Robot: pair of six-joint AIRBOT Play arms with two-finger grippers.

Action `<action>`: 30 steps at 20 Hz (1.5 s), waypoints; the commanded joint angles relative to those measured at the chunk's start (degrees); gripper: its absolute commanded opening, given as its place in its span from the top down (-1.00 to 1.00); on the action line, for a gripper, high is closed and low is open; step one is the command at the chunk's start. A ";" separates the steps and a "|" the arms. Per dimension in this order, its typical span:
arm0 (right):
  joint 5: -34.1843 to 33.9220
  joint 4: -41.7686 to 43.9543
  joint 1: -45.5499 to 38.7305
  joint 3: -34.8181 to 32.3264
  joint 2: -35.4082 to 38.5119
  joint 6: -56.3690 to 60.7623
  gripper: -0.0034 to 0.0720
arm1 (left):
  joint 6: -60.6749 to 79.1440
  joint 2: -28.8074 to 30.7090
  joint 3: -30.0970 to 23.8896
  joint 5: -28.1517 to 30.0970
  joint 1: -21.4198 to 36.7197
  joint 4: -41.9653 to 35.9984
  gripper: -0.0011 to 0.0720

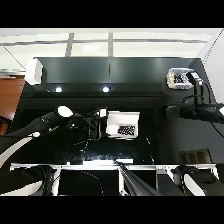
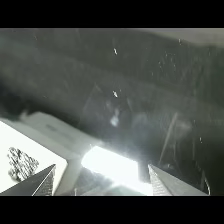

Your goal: Fold the box and place the chain.

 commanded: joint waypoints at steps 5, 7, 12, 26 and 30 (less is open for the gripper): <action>-7.32 1.57 6.51 7.82 -7.82 -2.08 -0.96 | 0.02 -0.04 0.11 -0.04 -0.04 2.73 -0.33; -7.45 1.20 6.51 7.85 -8.59 -2.60 -0.96 | 0.07 -0.04 0.11 -0.04 -0.02 3.23 -0.50; -6.93 0.87 6.51 7.82 -8.70 -2.62 -0.96 | 0.13 -0.02 0.11 -0.09 -0.04 3.32 -0.94; -7.61 1.62 17.11 7.78 -13.29 -5.38 -0.96 | 0.13 -0.04 0.11 0.17 -0.04 3.37 -0.41; -3.61 1.57 18.75 7.43 -14.80 -12.50 -0.94 | 0.13 -0.04 0.11 0.20 -0.04 3.37 -0.41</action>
